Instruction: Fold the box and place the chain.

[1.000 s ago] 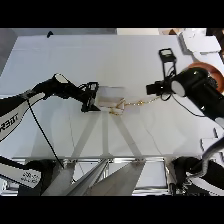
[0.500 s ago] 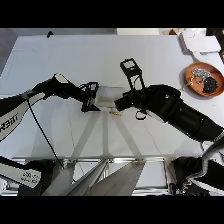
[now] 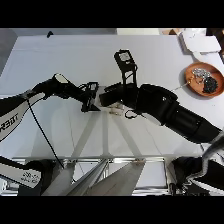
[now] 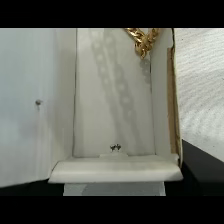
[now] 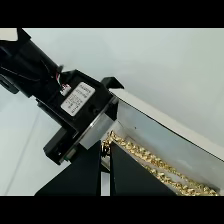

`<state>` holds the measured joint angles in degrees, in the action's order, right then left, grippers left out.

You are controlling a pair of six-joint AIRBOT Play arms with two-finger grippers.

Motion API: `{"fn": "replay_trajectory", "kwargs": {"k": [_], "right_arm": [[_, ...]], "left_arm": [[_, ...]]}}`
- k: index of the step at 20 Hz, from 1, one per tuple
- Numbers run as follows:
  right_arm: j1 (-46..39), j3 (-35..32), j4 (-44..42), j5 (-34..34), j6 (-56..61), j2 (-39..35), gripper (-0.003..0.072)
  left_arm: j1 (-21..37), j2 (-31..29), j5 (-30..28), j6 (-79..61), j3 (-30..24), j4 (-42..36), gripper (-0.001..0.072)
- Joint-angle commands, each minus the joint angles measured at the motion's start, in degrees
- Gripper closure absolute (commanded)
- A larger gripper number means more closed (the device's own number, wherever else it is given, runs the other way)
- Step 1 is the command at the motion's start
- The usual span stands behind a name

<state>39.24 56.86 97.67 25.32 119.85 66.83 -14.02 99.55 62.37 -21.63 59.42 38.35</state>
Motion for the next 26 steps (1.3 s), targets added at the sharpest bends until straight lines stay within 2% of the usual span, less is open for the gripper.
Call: {"fn": "replay_trajectory", "kwargs": {"k": [1, 5, 9, 10, 11, 12, 18, 19, 20, 21, 24, 26], "right_arm": [[0.0, 0.0, -0.5, -0.3, -3.6, 2.9, 0.0674], [0.0, 0.0, -0.4, 6.5, -4.7, 10.0, 0.0673], [0.0, 0.0, -0.5, 8.3, -4.7, 15.4, 0.0668], [0.0, 0.0, -0.5, 8.3, -5.0, 15.4, 0.0598], [0.0, 0.0, -0.5, 8.3, -5.7, 14.9, 0.0480], [0.0, 0.0, -0.5, 8.4, -8.0, 14.2, 0.0446], [-0.6, 0.0, 0.9, 11.0, -18.8, 2.6, 0.0442], [-1.8, 0.0, 0.9, 12.8, -20.5, 0.3, 0.0371], [-3.5, 0.0, 0.9, 15.1, -22.3, -1.3, 0.0237], [-5.7, 0.0, 0.9, 17.9, -24.5, -2.6, 0.0145], [-14.4, 0.0, 0.5, 27.5, -36.3, -3.5, 0.0124], [-20.3, 0.0, -1.9, 30.1, -45.7, -2.8, 0.0124]], "left_arm": [[0.0, 0.0, 0.0, 0.0, 0.0, 0.0, 0.0377], [0.0, 0.0, 0.0, 0.0, 0.0, 0.0, 0.0377], [0.0, 0.0, 0.0, 0.0, 0.0, 0.0, 0.0377], [0.0, 0.0, 0.0, 0.0, 0.0, 0.0, 0.0377], [0.0, 0.0, 0.0, 0.0, 0.0, 0.0, 0.0377], [0.0, 0.0, 0.0, 0.0, 0.0, 0.0, 0.0377], [0.0, 0.0, 0.0, 0.0, 0.0, 0.0, 0.0377], [0.0, 0.0, 0.0, 0.0, 0.0, 0.0, 0.0377], [0.0, 0.0, 0.0, 0.0, 0.0, 0.0, 0.0377], [0.0, 0.0, 0.0, 0.0, 0.0, 0.0, 0.0377], [0.0, 0.0, 0.0, 0.0, 0.0, 0.0, 0.0377], [0.0, 0.0, 0.0, 0.0, 0.0, 0.0, 0.0377]]}}
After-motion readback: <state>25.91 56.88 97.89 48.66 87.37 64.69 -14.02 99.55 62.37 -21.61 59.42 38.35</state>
